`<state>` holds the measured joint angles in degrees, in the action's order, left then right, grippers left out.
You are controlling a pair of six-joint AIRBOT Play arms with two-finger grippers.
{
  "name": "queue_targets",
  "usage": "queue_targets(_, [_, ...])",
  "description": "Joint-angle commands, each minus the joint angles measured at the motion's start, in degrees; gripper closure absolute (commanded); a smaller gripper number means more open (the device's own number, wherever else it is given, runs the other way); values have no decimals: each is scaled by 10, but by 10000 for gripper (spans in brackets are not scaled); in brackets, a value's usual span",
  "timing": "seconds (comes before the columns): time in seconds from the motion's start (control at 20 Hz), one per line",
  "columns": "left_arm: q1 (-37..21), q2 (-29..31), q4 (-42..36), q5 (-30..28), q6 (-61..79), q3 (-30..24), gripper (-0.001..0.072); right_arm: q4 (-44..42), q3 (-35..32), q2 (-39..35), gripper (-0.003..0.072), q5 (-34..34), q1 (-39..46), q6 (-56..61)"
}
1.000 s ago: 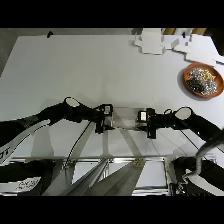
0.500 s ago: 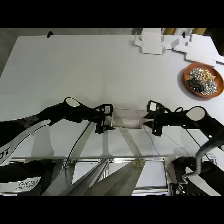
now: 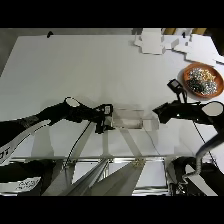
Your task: Fold the box and place the chain.
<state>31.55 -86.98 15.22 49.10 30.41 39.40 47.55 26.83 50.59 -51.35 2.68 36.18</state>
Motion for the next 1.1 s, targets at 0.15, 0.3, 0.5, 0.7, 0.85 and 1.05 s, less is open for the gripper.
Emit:
queue_targets(0.15, [0,0,0,0,0,0,672,150,8,45,673,-37,43,273])
queue_targets(0.3, [0,0,0,0,0,0,672,104,8,75,673,-61,41,272])
queue_targets(0.5, [0,0,0,0,0,0,672,66,3,119,673,-68,-5,255])
queue_targets(0.7, [0,0,0,0,0,0,672,51,3,143,673,-73,-46,248])
queue_targets(0.85, [0,0,0,0,0,0,672,13,3,143,671,-92,-46,245])
queue_targets(1.05, [0,0,0,0,0,0,672,-13,3,117,565,-106,-46,233])
